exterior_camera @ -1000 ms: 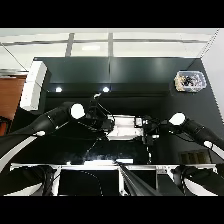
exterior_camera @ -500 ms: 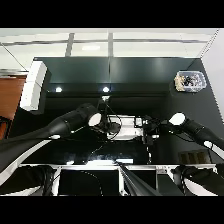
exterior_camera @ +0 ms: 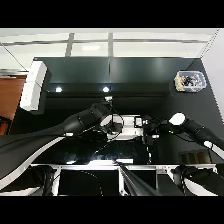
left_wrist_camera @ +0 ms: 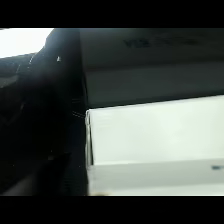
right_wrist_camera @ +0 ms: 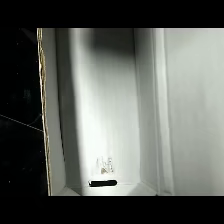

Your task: Fold the box and place the chain.

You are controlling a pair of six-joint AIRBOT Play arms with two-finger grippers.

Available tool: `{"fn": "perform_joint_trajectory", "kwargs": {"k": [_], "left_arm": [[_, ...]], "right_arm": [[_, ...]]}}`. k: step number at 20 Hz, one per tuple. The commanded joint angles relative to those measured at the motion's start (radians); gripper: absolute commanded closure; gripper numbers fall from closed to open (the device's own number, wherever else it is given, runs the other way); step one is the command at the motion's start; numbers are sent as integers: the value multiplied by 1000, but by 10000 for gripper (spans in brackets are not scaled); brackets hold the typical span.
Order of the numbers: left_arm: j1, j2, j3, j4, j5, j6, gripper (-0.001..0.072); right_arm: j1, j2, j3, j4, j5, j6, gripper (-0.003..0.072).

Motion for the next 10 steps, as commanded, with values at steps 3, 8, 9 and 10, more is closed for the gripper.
{"fn": "perform_joint_trajectory", "kwargs": {"k": [3,8,9,10], "left_arm": [[-2,-7,6,5,-13,-37,555],[-3,-6,16,7,-38,-56,677],[-3,-7,18,7,-39,-56,677],[-3,-6,18,7,-39,-56,676]], "right_arm": [[0,1,0,0,1,0,486],[0,1,0,0,1,0,486],[0,1,0,0,1,0,486],[0,1,0,0,1,0,486]]}}
